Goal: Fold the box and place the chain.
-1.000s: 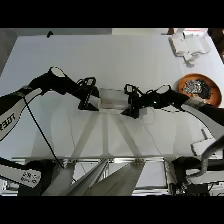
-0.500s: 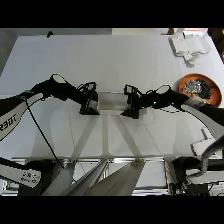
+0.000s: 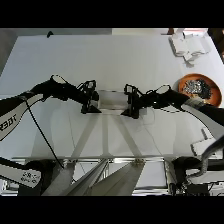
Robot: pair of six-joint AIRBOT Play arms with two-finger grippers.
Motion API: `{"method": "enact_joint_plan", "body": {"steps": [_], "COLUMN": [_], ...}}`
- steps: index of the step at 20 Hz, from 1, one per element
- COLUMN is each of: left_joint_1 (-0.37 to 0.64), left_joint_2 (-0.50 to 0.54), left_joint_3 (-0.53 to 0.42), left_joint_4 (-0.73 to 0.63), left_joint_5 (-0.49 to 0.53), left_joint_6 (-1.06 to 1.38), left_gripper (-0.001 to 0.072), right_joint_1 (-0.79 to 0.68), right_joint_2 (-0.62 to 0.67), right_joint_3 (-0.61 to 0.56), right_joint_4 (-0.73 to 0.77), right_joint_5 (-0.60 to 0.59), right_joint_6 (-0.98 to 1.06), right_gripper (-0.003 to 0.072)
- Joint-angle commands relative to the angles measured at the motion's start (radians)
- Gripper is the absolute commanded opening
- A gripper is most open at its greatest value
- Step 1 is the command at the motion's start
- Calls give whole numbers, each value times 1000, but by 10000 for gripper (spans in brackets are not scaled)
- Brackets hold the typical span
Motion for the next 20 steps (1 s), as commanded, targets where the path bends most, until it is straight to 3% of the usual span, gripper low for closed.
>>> {"method": "enact_joint_plan", "body": {"steps": [1,20], "left_joint_1": [-1,0], "left_joint_2": [0,0], "left_joint_3": [0,0], "left_joint_4": [-4,-5], "left_joint_5": [-10,-10], "left_joint_6": [0,0], "left_gripper": [337,337], "right_joint_1": [0,0], "right_joint_2": [0,0], "right_joint_3": [0,0], "right_joint_4": [0,11], "right_joint_5": [0,8], "right_joint_6": [-2,-2], "right_gripper": [470,470]}}
